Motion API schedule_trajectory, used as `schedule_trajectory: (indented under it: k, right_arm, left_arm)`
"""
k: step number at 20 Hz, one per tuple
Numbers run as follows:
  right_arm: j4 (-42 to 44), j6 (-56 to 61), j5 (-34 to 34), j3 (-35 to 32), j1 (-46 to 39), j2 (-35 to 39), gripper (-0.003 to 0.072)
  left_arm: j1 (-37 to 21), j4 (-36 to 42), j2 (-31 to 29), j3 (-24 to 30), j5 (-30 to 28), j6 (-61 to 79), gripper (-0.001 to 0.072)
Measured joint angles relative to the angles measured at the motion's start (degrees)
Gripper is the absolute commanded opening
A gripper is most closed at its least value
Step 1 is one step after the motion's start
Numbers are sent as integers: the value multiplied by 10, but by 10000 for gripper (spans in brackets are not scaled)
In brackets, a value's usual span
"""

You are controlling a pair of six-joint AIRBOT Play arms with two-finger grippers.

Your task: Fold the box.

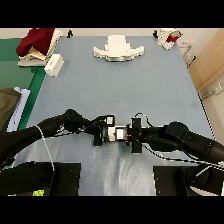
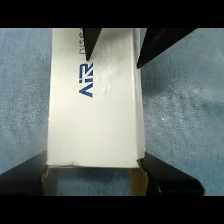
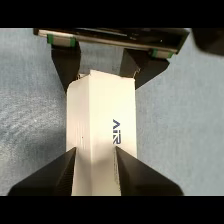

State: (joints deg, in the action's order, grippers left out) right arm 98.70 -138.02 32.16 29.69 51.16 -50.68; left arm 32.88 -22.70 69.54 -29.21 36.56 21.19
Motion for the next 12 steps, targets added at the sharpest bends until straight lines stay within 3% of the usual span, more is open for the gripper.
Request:
schedule_trajectory:
  k: [12]
  right_arm:
    - [-31,0,-3,7,0,23,430]
  left_arm:
    - [0,0,0,0,0,0,419]
